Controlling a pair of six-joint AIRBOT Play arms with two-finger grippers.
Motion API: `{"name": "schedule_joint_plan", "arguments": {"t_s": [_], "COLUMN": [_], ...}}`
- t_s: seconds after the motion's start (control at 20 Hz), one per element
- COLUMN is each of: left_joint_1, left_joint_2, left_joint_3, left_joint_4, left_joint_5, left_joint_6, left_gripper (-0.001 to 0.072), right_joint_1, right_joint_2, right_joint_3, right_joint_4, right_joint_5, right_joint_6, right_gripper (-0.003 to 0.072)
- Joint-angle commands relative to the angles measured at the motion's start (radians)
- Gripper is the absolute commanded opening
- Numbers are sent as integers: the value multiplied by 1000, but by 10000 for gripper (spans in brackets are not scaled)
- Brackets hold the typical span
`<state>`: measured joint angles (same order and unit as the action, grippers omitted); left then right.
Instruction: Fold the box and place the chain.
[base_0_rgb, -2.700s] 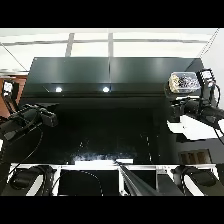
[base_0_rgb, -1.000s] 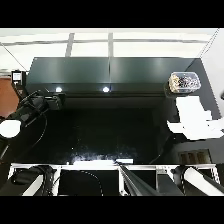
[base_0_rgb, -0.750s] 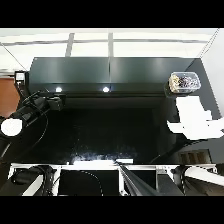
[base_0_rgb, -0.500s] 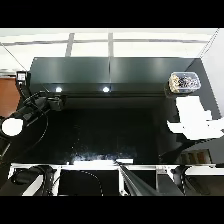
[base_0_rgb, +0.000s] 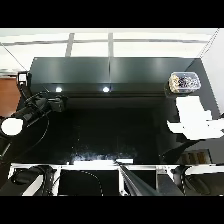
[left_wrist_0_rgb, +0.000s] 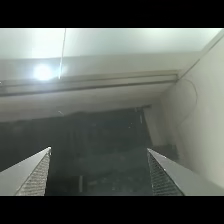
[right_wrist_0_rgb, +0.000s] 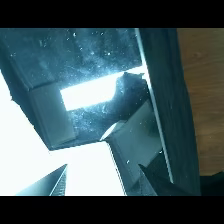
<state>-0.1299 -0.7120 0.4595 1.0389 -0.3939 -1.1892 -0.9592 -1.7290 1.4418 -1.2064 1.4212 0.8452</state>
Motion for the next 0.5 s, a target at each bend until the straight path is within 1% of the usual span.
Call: {"name": "schedule_joint_plan", "arguments": {"t_s": [0.0,0.15,0.2,0.25,0.3,0.35,0.45], "left_joint_1": [0,0,0,0,0,0,0], "left_joint_2": [-1,0,0,0,0,0,0], "left_joint_3": [0,1,1,1,2,2,2], "left_joint_4": [-8,-8,-15,-34,-46,-53,-53], "left_joint_5": [-47,-49,-49,-49,-49,-49,-49], "left_joint_6": [-1,-2,-17,-21,-20,-20,-20], "left_gripper": [709,709,709,709,709,709,709], "right_joint_1": [2,15,22,29,34,36,41], "right_joint_2": [-4,-4,-4,-4,-4,-4,-3], "right_joint_3": [3,2,0,-5,-10,-12,-12], "right_joint_4": [-13,-37,-68,-89,-103,-105,-108], "right_joint_5": [40,45,46,52,56,58,64], "right_joint_6": [23,67,92,100,104,106,109], "right_gripper": [496,486,486,432,337,304,302]}}
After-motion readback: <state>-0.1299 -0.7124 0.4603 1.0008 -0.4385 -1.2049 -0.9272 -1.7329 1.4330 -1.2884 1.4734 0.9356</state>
